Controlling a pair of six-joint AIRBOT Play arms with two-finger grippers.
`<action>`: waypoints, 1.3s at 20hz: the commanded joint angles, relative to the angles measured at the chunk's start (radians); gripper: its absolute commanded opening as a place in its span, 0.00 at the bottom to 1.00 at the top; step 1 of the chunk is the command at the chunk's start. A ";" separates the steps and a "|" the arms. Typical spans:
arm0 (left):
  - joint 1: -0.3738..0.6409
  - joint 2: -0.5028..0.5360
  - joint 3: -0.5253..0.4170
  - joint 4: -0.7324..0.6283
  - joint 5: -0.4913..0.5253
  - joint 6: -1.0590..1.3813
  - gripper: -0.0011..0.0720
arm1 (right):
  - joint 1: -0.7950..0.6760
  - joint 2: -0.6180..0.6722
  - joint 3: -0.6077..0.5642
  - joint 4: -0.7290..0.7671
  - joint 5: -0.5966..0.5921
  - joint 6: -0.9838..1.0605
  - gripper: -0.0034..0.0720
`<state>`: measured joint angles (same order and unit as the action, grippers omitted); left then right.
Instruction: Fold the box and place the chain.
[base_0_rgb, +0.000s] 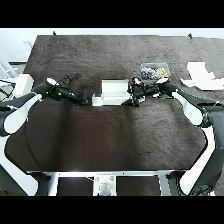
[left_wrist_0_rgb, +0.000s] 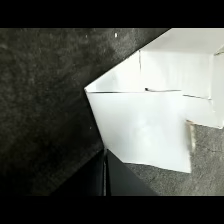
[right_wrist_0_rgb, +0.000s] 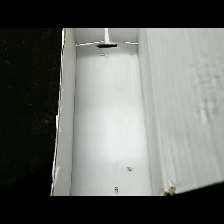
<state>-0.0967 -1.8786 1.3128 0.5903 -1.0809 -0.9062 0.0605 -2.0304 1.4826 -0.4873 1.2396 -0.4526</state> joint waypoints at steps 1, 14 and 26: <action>-0.013 -0.037 0.000 -0.006 -0.016 -0.011 0.04 | 0.000 0.000 0.000 0.000 0.000 0.000 0.82; -0.013 -0.029 0.028 -0.168 -0.042 0.096 0.04 | 0.000 0.000 0.000 0.000 0.000 0.000 0.82; -0.010 -0.013 0.064 -0.209 -0.096 0.129 0.26 | 0.000 0.000 0.000 0.000 0.000 0.000 0.82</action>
<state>-0.1078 -1.9022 1.3655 0.3828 -1.1683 -0.7815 0.0605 -2.0304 1.4826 -0.4873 1.2396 -0.4526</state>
